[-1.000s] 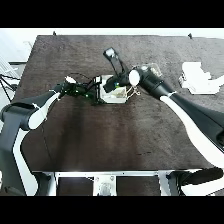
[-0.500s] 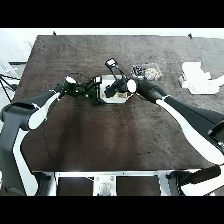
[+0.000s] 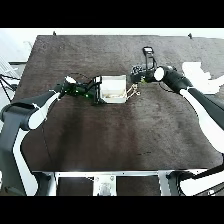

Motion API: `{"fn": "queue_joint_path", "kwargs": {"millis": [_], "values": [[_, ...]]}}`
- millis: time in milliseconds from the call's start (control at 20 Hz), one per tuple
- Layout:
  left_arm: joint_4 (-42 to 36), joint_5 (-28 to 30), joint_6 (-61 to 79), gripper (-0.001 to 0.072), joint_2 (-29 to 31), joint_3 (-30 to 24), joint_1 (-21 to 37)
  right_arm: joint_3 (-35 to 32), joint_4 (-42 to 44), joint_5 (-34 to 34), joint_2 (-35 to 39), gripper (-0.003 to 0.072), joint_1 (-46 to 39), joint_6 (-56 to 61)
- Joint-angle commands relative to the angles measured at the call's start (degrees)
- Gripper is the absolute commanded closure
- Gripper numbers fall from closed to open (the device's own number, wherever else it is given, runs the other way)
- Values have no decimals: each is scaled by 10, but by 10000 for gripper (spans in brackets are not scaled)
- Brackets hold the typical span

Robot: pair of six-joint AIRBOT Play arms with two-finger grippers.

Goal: Fold the box and place the chain.

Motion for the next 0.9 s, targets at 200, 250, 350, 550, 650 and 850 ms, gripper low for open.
{"fn": "queue_joint_path", "kwargs": {"millis": [200, 250, 350, 550, 650, 850], "values": [[0, 0, 0, 360, 0, 0, 0, 70, 14, 3, -102, 170, -32, 23], [0, 0, 0, 360, 0, 0, 0, 79, 15, 10, -113, 170, -32, 23], [0, 0, 0, 360, 0, 0, 0, 85, 30, 12, -124, 170, -31, 15], [0, 0, 0, 360, 0, 0, 0, 87, 104, 7, -139, 243, -31, -50], [0, 0, 0, 360, 0, 0, 0, 88, 104, -6, -139, 298, -31, -52], [0, 0, 0, 360, 0, 0, 0, 94, 103, -16, -138, 673, -31, -78]]}}
